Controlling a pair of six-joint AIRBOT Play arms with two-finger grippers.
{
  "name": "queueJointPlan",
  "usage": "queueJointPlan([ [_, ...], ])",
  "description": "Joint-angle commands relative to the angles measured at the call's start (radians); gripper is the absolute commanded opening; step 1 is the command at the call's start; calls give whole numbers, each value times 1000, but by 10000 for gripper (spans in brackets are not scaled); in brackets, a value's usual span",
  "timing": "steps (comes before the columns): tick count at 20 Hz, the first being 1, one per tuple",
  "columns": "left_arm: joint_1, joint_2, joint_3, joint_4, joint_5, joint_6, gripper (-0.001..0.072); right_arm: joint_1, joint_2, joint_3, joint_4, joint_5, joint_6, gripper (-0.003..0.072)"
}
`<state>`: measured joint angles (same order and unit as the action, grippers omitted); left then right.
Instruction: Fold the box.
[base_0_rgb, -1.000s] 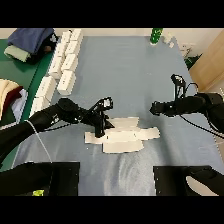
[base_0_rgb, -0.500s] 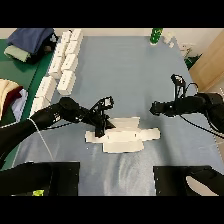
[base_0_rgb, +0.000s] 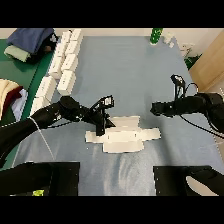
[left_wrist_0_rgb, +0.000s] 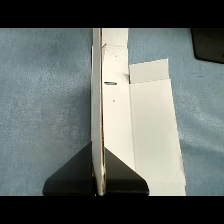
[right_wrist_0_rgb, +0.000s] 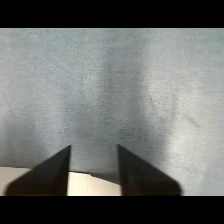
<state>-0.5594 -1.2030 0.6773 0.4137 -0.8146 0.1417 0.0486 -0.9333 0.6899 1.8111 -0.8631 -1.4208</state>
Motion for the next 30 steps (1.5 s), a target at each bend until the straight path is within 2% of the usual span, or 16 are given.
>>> queueJointPlan([
  [1,0,0,1,-2,0,-1,14,1,0,1,29,-44,-2,210],
  [3,0,0,1,-2,1,-1,14,8,0,1,37,-97,-13,3],
  [7,0,0,1,-2,0,-1,14,69,32,1,55,-208,-42,2],
  [11,0,0,1,-2,0,-1,14,239,122,0,55,-319,-45,2],
  [14,0,0,1,-2,0,-1,14,457,206,-32,56,-327,-85,0],
  [17,0,0,1,-2,0,-1,14,749,262,-112,29,-318,-209,2],
  [18,0,0,1,-2,0,-1,14,830,261,-138,-11,-303,-244,27],
  [20,0,0,1,-2,1,-1,14,940,229,-182,-156,-192,-288,575],
  [21,0,0,1,-2,1,-1,14,963,201,-193,-224,-119,-288,662],
  [23,-1,0,1,-2,0,-1,14,967,127,-195,-323,-1,-289,667],
  [25,-1,0,1,-2,0,-1,14,967,60,-195,-404,58,-287,666],
  [30,-1,0,1,-2,0,-1,14,967,-21,-193,-489,80,-225,664],
])
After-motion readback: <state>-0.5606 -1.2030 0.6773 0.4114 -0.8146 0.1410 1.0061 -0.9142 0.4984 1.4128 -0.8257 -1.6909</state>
